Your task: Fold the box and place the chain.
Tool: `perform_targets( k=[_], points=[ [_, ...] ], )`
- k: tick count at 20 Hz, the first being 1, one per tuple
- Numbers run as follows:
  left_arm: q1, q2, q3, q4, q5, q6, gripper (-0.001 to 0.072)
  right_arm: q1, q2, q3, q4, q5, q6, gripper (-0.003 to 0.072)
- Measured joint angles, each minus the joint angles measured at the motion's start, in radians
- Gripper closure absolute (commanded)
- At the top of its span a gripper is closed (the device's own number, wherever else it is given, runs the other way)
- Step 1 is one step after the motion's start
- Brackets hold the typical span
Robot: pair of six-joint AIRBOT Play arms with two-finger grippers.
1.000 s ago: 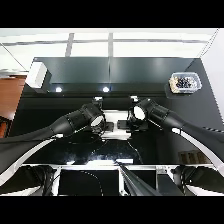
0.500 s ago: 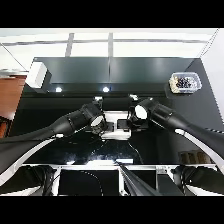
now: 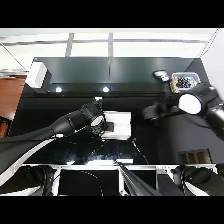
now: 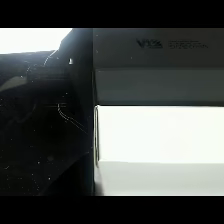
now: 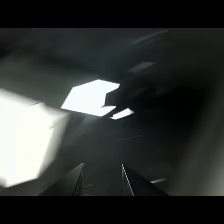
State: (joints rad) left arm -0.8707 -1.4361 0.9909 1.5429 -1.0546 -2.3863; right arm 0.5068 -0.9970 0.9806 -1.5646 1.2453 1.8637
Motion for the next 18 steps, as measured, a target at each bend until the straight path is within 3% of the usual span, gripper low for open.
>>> perform_targets(
  k=[4,5,6,7,10,12,16,18],
  points=[
    [0.000,0.000,0.000,0.000,0.000,0.000,0.0684,-0.226,0.008,-0.033,-0.291,-0.161,-0.019,0.0437],
    [0.000,0.000,0.000,0.000,0.000,0.000,0.0684,-0.291,-0.010,-0.036,-0.315,-0.220,-0.011,0.0332],
    [0.000,0.000,0.000,0.000,0.000,0.000,0.0684,-0.354,-0.033,-0.035,-0.331,-0.278,0.009,0.0043],
    [0.000,0.000,0.000,0.000,0.001,0.000,0.0684,-0.419,-0.067,-0.023,-0.336,-0.330,0.033,-0.0034],
    [0.000,0.000,0.000,0.000,0.001,0.000,0.0684,-0.571,-0.219,0.084,-0.236,-0.416,0.037,-0.0034],
    [0.000,0.000,0.000,0.000,0.005,0.000,0.0684,-0.631,-0.342,0.201,-0.132,-0.414,0.017,-0.0034],
    [0.000,0.000,0.000,0.000,0.005,0.000,0.0684,-0.685,-0.608,0.480,0.002,-0.285,-0.033,-0.0034],
    [0.000,0.000,0.000,0.000,0.005,0.000,0.0683,-0.696,-0.703,0.564,0.036,-0.221,-0.052,-0.0034]
  ],
)
